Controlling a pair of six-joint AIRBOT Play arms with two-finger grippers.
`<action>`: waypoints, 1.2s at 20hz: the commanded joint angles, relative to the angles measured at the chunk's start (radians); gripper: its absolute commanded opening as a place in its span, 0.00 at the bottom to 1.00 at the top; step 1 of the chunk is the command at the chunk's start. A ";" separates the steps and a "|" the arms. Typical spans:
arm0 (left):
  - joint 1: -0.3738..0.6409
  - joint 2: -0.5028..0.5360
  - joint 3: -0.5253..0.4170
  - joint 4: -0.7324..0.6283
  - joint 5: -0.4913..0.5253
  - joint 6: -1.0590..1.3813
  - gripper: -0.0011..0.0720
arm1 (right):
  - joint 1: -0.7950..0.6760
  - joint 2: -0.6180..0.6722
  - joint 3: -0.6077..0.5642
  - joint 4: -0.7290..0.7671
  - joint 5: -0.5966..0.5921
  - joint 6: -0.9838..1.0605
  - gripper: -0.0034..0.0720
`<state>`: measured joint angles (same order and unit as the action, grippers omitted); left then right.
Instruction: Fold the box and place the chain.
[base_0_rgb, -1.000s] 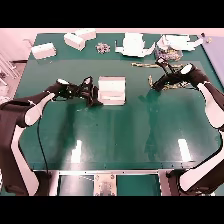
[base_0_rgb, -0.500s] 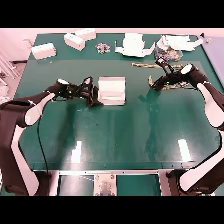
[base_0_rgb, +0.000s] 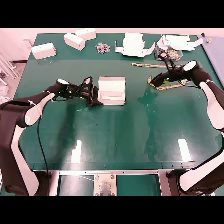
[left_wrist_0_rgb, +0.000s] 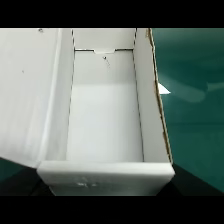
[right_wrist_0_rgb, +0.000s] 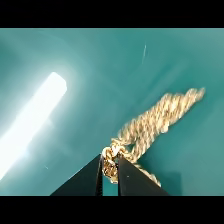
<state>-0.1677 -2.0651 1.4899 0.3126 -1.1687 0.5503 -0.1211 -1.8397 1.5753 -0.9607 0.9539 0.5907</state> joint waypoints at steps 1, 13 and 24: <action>0.000 0.001 0.001 0.000 0.000 0.000 0.66 | 0.001 0.061 0.003 0.095 0.017 0.000 0.05; 0.000 0.001 0.001 0.000 0.001 0.000 0.66 | 0.056 0.315 0.003 0.237 0.256 0.078 0.05; 0.000 0.001 0.001 0.000 0.000 0.000 0.66 | 0.275 0.514 0.003 0.299 0.296 0.136 0.05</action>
